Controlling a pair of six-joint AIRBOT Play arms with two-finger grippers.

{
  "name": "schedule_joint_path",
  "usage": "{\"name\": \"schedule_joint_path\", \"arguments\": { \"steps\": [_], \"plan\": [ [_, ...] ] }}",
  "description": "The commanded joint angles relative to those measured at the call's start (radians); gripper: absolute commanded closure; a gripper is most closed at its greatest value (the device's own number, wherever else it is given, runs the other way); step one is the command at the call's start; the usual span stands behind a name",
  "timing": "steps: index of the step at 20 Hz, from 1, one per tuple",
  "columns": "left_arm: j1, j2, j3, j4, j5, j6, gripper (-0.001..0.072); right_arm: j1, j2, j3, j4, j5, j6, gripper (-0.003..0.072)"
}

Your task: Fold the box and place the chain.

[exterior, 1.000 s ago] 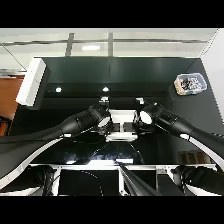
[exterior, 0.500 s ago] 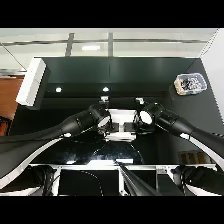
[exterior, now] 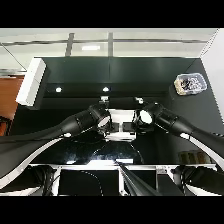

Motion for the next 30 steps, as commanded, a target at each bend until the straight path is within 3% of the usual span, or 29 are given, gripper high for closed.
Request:
{"name": "schedule_joint_path", "arguments": {
  "steps": [1,6,17,18,19,20,21,26,27,29,30],
  "plan": [
    [0.000,0.000,0.000,0.000,0.000,-0.001,0.0684,0.001,0.000,0.016,0.003,0.017,-0.008,0.0483],
    [0.000,0.000,0.000,0.000,0.000,-0.001,0.0684,0.001,-0.030,0.044,-0.024,0.091,0.059,0.0483],
    [0.000,0.000,0.000,0.000,0.001,-0.001,0.0684,0.002,-0.049,0.044,-0.032,0.094,0.072,0.0486],
    [0.000,0.000,0.000,0.000,0.001,-0.001,0.0684,0.002,-0.049,0.044,-0.032,0.094,0.075,0.0502],
    [0.000,0.000,0.000,0.000,0.001,-0.001,0.0684,0.002,-0.049,0.044,-0.032,0.092,0.076,0.0598],
    [0.000,0.000,0.000,0.000,0.001,-0.001,0.0684,0.003,-0.049,0.044,-0.031,0.091,0.084,0.0613],
    [0.000,0.000,0.000,0.000,0.001,-0.001,0.0684,0.004,-0.049,0.044,-0.032,0.089,0.090,0.0677],
    [0.000,0.000,0.000,0.000,0.001,-0.001,0.0684,0.008,-0.050,0.044,-0.032,0.075,0.102,0.0673],
    [0.000,0.000,0.000,0.000,0.001,-0.001,0.0684,0.008,-0.049,0.044,-0.032,0.075,0.102,0.0668],
    [0.000,0.000,0.000,0.000,0.001,-0.001,0.0684,0.008,-0.047,0.047,-0.031,0.078,0.103,0.0388],
    [0.000,0.000,0.000,0.000,0.001,-0.001,0.0684,0.008,-0.047,0.052,-0.034,0.090,0.100,0.0361]
  ]
}}
